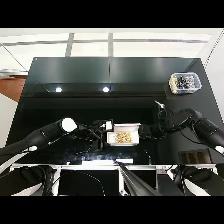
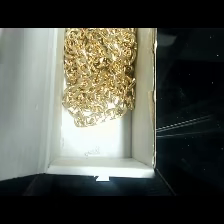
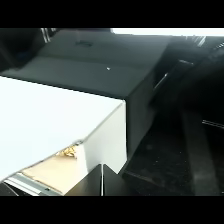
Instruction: Fold the box and place the chain.
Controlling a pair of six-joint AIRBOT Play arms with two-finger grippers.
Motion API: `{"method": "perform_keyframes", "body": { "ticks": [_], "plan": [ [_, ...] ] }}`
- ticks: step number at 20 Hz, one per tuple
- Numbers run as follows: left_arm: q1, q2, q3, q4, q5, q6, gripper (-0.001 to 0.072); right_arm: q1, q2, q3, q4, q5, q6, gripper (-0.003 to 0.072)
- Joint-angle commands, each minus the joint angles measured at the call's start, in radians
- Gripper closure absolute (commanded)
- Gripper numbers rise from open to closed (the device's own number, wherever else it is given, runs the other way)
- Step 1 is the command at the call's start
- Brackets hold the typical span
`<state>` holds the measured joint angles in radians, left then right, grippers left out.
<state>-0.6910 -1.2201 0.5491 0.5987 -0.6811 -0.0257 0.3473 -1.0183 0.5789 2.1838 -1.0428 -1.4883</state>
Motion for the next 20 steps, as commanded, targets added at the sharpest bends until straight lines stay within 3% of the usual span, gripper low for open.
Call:
{"method": "perform_keyframes", "body": {
  "ticks": [1,2,3,4,5,6,8,9,11,20],
  "plan": [
    [0.008,0.0,0.0,0.03,0.004,0.001,0.0489,-0.055,0.001,0.085,-0.083,-0.067,-0.02,0.0656],
    [0.018,0.001,0.0,0.03,0.005,0.0,0.0489,-0.078,0.001,0.131,-0.115,-0.074,-0.027,0.0654],
    [0.029,0.001,0.0,0.029,0.004,0.001,0.0489,-0.097,0.001,0.178,-0.135,-0.075,-0.04,0.0412],
    [0.043,0.001,0.0,0.03,0.004,0.001,0.049,-0.11,0.001,0.22,-0.155,-0.075,-0.044,0.0107],
    [0.06,0.001,0.0,0.03,0.004,0.006,0.049,-0.119,0.001,0.265,-0.168,-0.069,-0.086,0.0015],
    [0.077,0.001,0.0,0.029,0.002,0.015,0.0491,-0.123,0.001,0.303,-0.169,-0.064,-0.15,0.0015],
    [0.109,0.001,0.001,0.029,-0.006,0.031,0.0619,-0.122,0.001,0.362,-0.141,-0.027,-0.28,0.0015],
    [0.12,0.001,0.001,0.029,-0.011,0.031,0.0636,-0.122,0.0,0.379,-0.106,-0.003,-0.336,0.0015],
    [0.125,0.001,0.001,0.029,-0.034,0.071,0.0636,-0.119,-0.005,0.381,-0.025,0.031,-0.458,0.0015],
    [0.127,-0.003,0.051,0.03,-0.08,0.105,0.0636,0.059,-0.114,0.381,-0.019,0.09,-0.748,0.0016]
  ]
}}
